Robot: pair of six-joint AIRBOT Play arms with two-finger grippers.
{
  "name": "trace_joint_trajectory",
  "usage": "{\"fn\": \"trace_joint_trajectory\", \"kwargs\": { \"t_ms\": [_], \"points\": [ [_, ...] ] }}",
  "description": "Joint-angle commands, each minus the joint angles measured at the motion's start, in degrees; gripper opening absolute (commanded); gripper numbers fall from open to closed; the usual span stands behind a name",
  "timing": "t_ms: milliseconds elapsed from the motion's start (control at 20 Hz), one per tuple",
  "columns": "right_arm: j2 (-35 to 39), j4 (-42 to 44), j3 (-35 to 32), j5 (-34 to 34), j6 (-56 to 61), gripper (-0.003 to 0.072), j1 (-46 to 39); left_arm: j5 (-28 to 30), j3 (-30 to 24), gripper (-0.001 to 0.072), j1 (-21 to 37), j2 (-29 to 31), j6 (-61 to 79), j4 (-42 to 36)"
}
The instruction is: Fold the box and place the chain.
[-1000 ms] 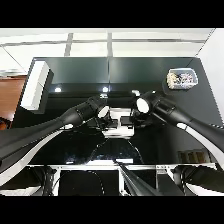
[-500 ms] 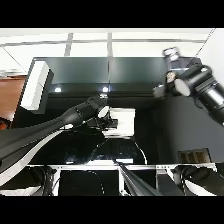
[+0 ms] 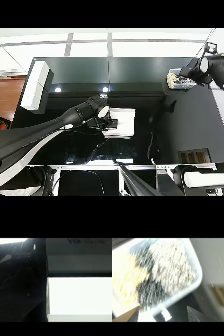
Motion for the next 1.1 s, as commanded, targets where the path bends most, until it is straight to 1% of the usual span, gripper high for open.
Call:
{"fn": "trace_joint_trajectory", "kwargs": {
  "t_ms": [0,50,100,200,350,500,550,600,650,700,850,1050],
  "points": [
    [-15.7,7.8,18.9,8.8,-1.7,0.072,-4.4,-0.3,0.0,0.0031,0.0,0.0,0.0,0.0],
    [-18.9,9.2,23.6,10.8,-3.0,0.072,-4.8,-0.4,0.0,0.0031,0.0,0.0,0.0,0.0],
    [-21.2,9.2,26.9,12.4,-3.5,0.072,-5.1,-0.4,0.0,0.0031,0.0,0.0,0.0,0.0],
    [-24.3,8.3,30.9,14.5,-4.0,0.072,-5.7,-0.4,0.0,0.0031,0.0,0.0,0.0,0.0],
    [-25.8,7.9,31.4,12.9,-4.2,0.072,-6.4,-0.5,0.0,0.0031,0.0,0.0,0.0,0.0],
    [-26.6,6.6,31.4,13.3,-4.2,0.072,-6.5,-0.5,0.0,0.0031,0.0,0.0,0.0,0.0],
    [-26.7,7.1,31.4,13.6,-4.8,0.0559,-6.5,-0.4,0.0,0.0031,0.0,0.0,0.0,0.0],
    [-26.7,7.5,31.4,14.1,-5.3,0.0435,-6.5,-0.4,0.0,0.0031,0.0,0.0,0.0,0.0],
    [-26.7,8.5,31.4,15.0,-7.7,0.0204,-6.5,-0.4,0.0,0.0031,0.0,0.0,0.0,0.0],
    [-26.7,9.0,31.8,16.6,-9.5,0.0008,-6.5,-0.4,0.0,0.0031,0.0,0.0,0.0,0.0],
    [-25.1,9.9,33.2,20.9,-14.4,0.0011,-6.4,-0.4,0.0,0.0031,0.0,0.0,0.0,0.0],
    [-15.7,11.2,33.2,21.4,-22.9,0.0008,-5.4,-0.4,0.0,0.0031,0.0,0.0,0.0,0.0]
  ]
}}
